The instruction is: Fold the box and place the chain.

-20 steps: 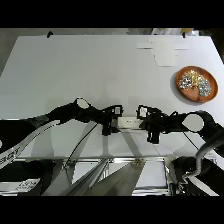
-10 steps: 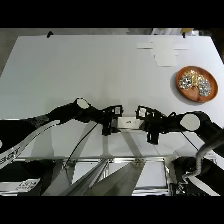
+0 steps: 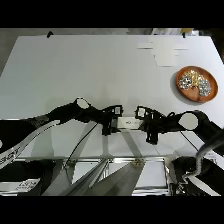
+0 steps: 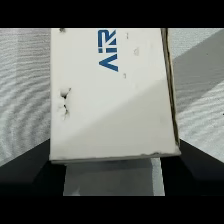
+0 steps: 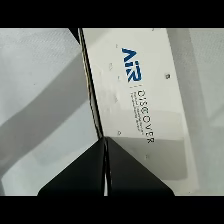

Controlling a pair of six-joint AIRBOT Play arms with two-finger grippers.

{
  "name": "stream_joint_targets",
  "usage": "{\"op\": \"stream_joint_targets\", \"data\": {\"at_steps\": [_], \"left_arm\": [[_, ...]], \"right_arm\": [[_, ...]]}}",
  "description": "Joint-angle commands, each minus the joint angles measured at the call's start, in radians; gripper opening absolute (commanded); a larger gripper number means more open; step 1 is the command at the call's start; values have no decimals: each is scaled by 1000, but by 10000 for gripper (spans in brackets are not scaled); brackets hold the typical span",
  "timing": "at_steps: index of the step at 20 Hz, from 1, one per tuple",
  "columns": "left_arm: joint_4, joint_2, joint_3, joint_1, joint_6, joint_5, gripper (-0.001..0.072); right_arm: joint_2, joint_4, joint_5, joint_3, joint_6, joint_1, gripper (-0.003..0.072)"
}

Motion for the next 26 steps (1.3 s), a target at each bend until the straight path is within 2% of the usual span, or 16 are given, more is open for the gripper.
{"op": "stream_joint_targets", "data": {"at_steps": [1, 6, 9, 11, 14, 17, 22, 26], "left_arm": [[0, 0, 0, 0, 0, 0, 208], [0, 1, 0, 0, 0, -1, 208], [0, 0, 0, 0, 0, 0, 208], [0, 0, 0, 0, 0, 0, 208], [0, 0, 0, 0, 0, -1, 208], [0, 0, 0, 0, 0, -1, 208], [0, 0, 0, 0, 0, -3, 208], [0, 0, 0, 0, 0, -4, 208]], "right_arm": [[33, -2, -28, 6, 13, 0, 16], [168, -108, -17, 54, 192, -65, 16], [235, -219, 106, 53, 373, -195, 15], [233, -349, 197, 45, 530, -295, 15], [226, -498, 203, -11, 735, -425, 15], [207, -488, 195, -32, 797, -483, 15], [147, -480, 264, -33, 797, -482, 15], [143, -478, 263, -33, 797, -482, 16]]}}
